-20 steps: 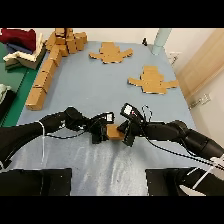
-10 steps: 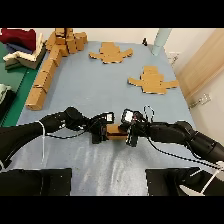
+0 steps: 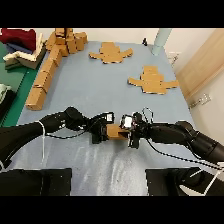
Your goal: Fold the box.
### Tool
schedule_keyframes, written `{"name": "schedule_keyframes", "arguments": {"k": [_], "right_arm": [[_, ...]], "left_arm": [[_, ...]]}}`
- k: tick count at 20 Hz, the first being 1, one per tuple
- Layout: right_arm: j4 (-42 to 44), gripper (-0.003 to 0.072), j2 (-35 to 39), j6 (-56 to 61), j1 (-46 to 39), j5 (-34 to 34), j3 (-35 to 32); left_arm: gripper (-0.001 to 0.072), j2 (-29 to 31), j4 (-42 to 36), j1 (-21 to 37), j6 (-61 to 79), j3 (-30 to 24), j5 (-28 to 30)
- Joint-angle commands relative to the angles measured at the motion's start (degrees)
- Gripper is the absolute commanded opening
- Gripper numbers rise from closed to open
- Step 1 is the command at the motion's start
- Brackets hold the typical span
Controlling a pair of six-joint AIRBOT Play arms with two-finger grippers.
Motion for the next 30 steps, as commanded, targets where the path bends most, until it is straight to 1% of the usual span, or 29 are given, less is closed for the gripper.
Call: {"name": "schedule_keyframes", "arguments": {"k": [1, 2, 3, 4, 5, 8, 11, 17, 22, 25, 27, 28, 30], "right_arm": [[0.02, 0.0308, 0.07, -4.96, 0.02, -0.15, 0.02], [0.02, 0.0308, 0.07, -6.71, 0.02, -0.15, 0.00], [0.02, 0.0373, 0.04, -8.22, 0.02, -0.04, 0.00], [0.02, 0.0482, 0.02, -9.60, 0.00, 0.09, 0.02], [0.02, 0.0521, 0.02, -10.82, 0.00, 0.13, 0.02], [0.04, 0.0526, -0.37, -12.81, 0.02, 0.33, 0.02], [1.68, 0.0526, -1.38, -19.19, 0.02, 2.64, 0.04], [2.12, 0.0526, -1.51, -19.21, 3.61, 1.31, -0.50], [0.72, 0.0525, -4.37, -19.21, 3.56, 6.45, -0.94], [1.55, 0.0525, -5.25, -19.10, 3.58, 6.27, -0.94], [3.54, 0.0522, -4.96, -16.81, 3.58, 4.87, -0.72], [5.05, 0.0521, -4.26, -12.55, 3.58, 3.30, -0.26], [5.27, 0.0521, -2.67, 1.18, 3.56, 1.31, 1.18]], "left_arm": [[0.0516, -0.02, 0.02, 0.02, 0.00, 0.04, 0.00], [0.0516, 0.00, 0.02, 0.02, 0.00, 0.04, 0.00], [0.0516, -0.02, 0.02, 0.02, 0.00, 0.04, 0.00], [0.0516, -0.02, 0.02, 0.02, 0.00, 0.04, 0.00], [0.0516, -0.02, 0.02, 0.02, 0.00, 0.04, 0.00], [0.0516, -0.02, 0.02, 0.02, 0.00, 0.04, 0.00], [0.0516, -0.02, 0.02, 0.02, 0.00, 0.04, 0.02], [0.0516, -0.02, 0.02, 0.02, 0.00, 0.04, 0.09], [0.0516, -0.02, 0.02, 0.02, 0.00, 0.04, 0.07], [0.0516, -0.02, 0.02, 0.02, 0.00, 0.04, 0.04], [0.0516, -0.02, 0.02, 0.02, 0.00, 0.04, 0.07], [0.0516, -0.02, 0.02, 0.02, 0.00, 0.04, 0.07], [0.0516, -0.02, 0.02, 0.02, 0.00, 0.04, 0.07]]}}
